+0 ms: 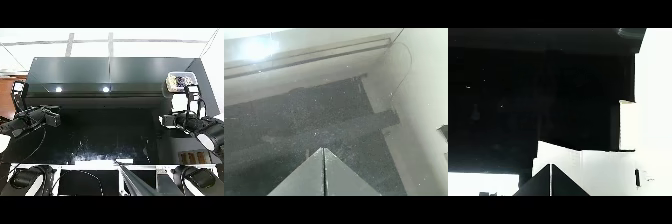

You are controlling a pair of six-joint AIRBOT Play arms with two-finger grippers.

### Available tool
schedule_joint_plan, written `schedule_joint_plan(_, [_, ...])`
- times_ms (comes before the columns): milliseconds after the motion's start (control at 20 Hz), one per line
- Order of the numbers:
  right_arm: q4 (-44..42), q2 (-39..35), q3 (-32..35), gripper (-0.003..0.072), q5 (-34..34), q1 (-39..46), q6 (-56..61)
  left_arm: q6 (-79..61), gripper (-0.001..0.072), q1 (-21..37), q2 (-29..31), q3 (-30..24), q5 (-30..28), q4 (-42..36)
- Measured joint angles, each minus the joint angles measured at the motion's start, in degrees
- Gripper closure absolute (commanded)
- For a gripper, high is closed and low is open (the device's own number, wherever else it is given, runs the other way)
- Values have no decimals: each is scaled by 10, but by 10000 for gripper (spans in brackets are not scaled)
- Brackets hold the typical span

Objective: Fold the box and place the chain.

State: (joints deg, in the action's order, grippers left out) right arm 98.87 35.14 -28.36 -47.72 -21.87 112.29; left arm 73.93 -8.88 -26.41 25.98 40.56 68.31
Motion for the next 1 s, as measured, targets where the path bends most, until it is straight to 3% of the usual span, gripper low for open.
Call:
schedule_joint_plan(650, [0,0,0,676,0,0,0,0,679,0,0,0,-3,-3])
schedule_joint_plan(900, [0,0,0,674,16,0,0,0,679,0,0,0,-46,-9])
schedule_joint_plan(950, [0,0,0,615,29,0,0,0,677,0,0,0,-62,-12])
schedule_joint_plan(1000, [0,0,0,292,46,0,0,0,661,0,0,0,-78,-13])
